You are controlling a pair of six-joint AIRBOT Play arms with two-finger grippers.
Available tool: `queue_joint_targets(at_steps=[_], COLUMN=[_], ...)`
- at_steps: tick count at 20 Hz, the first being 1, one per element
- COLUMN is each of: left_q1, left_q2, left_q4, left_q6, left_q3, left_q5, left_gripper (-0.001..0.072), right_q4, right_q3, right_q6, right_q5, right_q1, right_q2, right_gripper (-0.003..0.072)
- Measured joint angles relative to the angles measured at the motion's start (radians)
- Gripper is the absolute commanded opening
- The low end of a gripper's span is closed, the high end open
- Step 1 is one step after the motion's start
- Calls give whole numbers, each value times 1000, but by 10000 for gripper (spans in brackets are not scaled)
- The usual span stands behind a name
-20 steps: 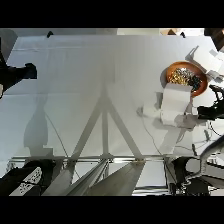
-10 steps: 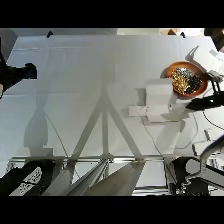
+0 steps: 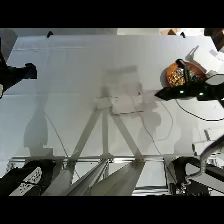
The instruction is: Fold the box and place the chain.
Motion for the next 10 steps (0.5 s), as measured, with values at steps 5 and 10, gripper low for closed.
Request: queue_joint_targets(at_steps=[5, 10], left_q1=[0, 0], left_q2=[0, 0], left_q4=[0, 0], left_q6=[0, 0], left_q3=[0, 0], left_q5=[0, 0], left_gripper=[696, 696], right_q4=[249, 489], right_q3=[-151, -254], right_q6=[-104, -263], right_q5=[-257, -454], right_q1=[165, 325], right_q2=[14, 26], right_gripper=[6, 6])
